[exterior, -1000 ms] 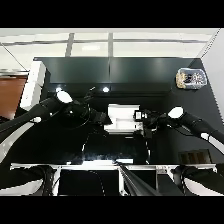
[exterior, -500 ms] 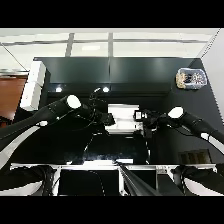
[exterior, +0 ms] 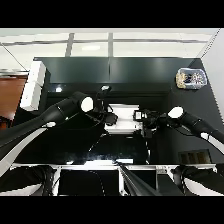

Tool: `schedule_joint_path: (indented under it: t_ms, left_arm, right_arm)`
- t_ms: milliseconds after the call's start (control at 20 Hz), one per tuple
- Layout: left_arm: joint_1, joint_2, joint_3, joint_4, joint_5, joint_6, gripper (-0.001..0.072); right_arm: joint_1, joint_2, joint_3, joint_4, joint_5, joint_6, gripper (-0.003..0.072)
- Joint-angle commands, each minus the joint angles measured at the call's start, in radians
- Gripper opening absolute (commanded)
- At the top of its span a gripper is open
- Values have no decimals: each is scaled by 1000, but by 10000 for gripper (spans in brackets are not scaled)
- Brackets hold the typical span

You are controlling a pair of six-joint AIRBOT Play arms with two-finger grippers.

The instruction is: Fold the box and place the chain.

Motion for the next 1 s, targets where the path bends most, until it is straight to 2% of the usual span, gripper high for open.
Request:
schedule_joint_path:
  t_ms: [0, 100, 350, 750, 950]
  left_arm:
    - [-31, -16, 60, 66, -72, -100, 404]
    - [-30, -26, 78, 39, -108, -119, 404]
    - [-34, -60, 90, -34, -109, -135, 404]
    - [-49, -77, 121, 28, -96, -221, 402]
    - [-60, -77, 122, 108, -104, -281, 402]
  right_arm:
    - [0, 0, -1, -1, 0, 0, 429]
    - [0, 0, -1, 0, 0, 0, 429]
    - [0, -1, -1, 0, 0, 0, 429]
    - [0, -2, -1, -1, 0, 0, 429]
    - [0, -2, -1, -1, 0, 0, 429]
